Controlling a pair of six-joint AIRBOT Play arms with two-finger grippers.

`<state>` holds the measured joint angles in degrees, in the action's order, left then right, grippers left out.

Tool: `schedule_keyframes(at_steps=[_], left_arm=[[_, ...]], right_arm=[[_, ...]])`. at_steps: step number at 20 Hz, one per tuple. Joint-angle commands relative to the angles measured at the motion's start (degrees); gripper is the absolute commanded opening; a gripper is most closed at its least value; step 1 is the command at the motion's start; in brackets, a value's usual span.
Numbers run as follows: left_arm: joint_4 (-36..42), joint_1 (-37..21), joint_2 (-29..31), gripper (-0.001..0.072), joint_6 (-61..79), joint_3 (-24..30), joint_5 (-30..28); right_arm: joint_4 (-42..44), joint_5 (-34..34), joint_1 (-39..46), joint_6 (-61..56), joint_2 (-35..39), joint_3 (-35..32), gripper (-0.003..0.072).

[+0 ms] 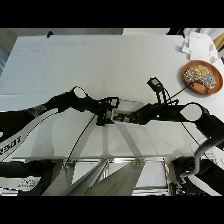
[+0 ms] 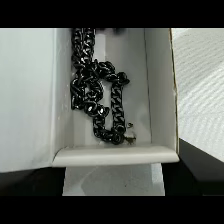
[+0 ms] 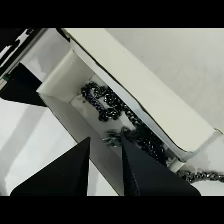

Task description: Fold the box and place the chain.

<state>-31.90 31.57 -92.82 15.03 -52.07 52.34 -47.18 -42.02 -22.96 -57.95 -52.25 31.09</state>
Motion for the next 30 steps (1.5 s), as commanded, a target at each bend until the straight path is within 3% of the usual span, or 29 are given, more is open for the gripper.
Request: schedule_keyframes(at_steps=[1,5,9,12,15,17,23,24,30], left_arm=[[-0.02,-0.04,0.04,0.0391,0.00,-0.02,0.00],[0.00,-0.04,0.04,0.0391,0.00,-0.02,0.00],[0.00,-0.04,0.04,0.0391,0.00,-0.02,-0.02],[0.00,-0.04,0.04,0.0391,0.00,-0.02,0.00],[-0.02,-0.04,0.04,0.0391,0.00,-0.02,-0.02],[-0.02,-0.04,0.04,0.0391,0.00,-0.02,-0.02],[0.00,-0.04,0.04,0.0391,0.00,-0.02,-0.02],[0.00,-0.04,0.04,0.0391,0.00,-0.02,-0.02],[0.00,-0.04,0.04,0.0391,0.00,-0.02,0.00]], right_arm=[[-0.83,1.57,-1.49,-0.28,-0.02,-0.02,0.0221],[-0.87,-0.96,-1.42,-0.28,0.98,-0.02,0.0221],[-3.23,-6.62,2.40,-0.28,7.32,-0.02,0.0220],[-9.07,-12.11,9.66,-2.67,12.48,-0.02,0.0219],[-16.81,-12.63,16.52,-9.75,13.68,-0.02,0.0220],[-18.84,-12.66,17.97,-8.13,13.00,-0.02,0.0209],[-12.59,-15.76,17.97,31.19,3.13,-0.04,0.0212],[-11.10,-15.54,17.92,35.26,0.81,-0.04,0.0250],[-9.99,-10.88,10.82,50.38,-8.41,-0.04,0.0293]])
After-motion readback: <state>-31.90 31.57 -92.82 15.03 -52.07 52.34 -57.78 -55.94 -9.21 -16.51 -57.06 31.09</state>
